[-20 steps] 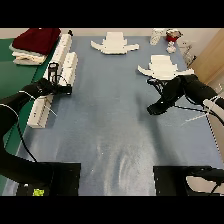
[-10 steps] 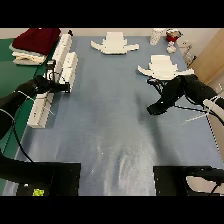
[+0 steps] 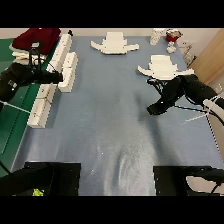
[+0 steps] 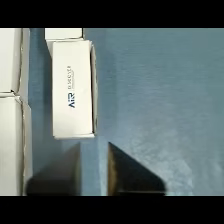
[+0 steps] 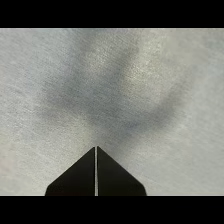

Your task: Fold the box.

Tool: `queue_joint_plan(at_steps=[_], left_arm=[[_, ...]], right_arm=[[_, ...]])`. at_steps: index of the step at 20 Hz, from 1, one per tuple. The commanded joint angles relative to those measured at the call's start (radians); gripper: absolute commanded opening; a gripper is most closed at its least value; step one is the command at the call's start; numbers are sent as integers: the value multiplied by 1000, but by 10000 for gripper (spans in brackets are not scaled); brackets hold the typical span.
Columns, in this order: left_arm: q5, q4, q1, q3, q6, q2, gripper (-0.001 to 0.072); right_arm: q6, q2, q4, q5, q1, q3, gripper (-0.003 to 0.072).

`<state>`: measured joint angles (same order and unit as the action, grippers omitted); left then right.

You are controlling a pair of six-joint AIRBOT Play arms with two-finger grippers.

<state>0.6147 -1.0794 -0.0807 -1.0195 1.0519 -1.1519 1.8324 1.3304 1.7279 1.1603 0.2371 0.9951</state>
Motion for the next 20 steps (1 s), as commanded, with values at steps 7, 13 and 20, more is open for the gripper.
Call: queue_joint_plan(at_steps=[7, 13, 20], left_arm=[[329, 39, 288, 68, 188, 117, 11], [106, -58, 571, 232, 337, 93, 14], [119, -57, 572, 239, 336, 69, 15]], right_arm=[[0, 0, 0, 0, 0, 1, 17], [0, 0, 0, 0, 0, 1, 17], [-1, 0, 0, 0, 0, 1, 17]])
